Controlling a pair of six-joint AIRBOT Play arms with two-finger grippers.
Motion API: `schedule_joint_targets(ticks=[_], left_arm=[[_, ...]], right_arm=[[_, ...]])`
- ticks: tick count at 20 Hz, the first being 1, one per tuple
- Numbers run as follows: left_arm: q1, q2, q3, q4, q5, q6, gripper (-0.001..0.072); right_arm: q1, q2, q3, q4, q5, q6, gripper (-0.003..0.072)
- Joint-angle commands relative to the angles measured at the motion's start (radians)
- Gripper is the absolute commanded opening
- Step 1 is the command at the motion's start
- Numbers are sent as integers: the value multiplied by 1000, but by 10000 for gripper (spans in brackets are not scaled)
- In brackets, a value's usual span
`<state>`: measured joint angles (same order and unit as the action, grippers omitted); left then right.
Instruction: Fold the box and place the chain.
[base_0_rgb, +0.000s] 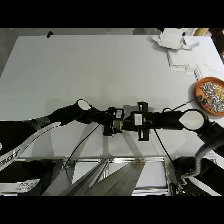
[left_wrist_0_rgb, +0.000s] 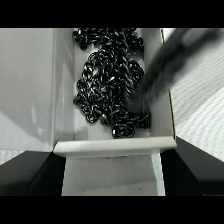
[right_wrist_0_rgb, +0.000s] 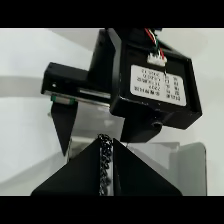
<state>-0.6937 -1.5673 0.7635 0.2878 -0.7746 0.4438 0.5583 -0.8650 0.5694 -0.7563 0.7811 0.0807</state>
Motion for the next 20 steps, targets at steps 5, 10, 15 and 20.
schedule_joint_targets(ticks=[5, 10, 15, 20], left_arm=[[0, 1, 0, 0, 0, 0, 313], [0, 1, 0, 0, 0, 0, 313], [0, 1, 0, 0, 0, 0, 313], [0, 1, 0, 0, 0, 0, 313]], right_arm=[[-71, 34, 25, -335, 97, 281, 199], [-314, 106, 47, -481, 240, 140, 198], [-466, 47, 44, -526, 243, 14, 198], [-496, -117, 44, -566, 230, -11, 191]])
